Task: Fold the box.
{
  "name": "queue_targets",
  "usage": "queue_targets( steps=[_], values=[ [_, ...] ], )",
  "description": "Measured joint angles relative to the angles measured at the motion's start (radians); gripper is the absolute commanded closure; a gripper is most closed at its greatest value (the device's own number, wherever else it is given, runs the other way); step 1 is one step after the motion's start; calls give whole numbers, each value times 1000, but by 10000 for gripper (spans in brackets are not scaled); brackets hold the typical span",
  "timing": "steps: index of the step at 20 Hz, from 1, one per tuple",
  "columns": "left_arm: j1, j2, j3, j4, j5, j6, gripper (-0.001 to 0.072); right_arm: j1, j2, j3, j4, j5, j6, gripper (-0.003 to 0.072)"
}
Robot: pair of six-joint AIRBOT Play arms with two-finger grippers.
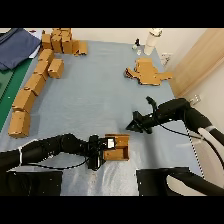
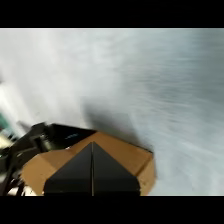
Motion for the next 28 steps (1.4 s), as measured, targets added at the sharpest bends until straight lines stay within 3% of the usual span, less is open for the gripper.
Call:
queue_targets(
  steps=[5,11,16,21,23,25,26,28],
  values=[
    [0,0,0,0,0,0,259,-4,-136,-2,221,-132,-317,685],
    [0,0,0,0,0,0,259,94,-113,-71,286,-214,-481,685],
    [0,0,0,0,0,0,259,203,8,-142,255,-142,-582,683],
    [0,0,0,0,0,0,259,368,185,-161,58,-5,-592,678],
    [0,0,0,0,0,0,258,438,245,-162,-50,38,-561,511],
    [0,0,0,0,-1,0,259,490,292,-152,-144,72,-538,477],
    [0,0,0,0,0,0,259,510,309,-142,-184,87,-527,373],
    [0,0,0,0,-1,0,259,533,331,-119,-241,101,-526,305]
  ],
)
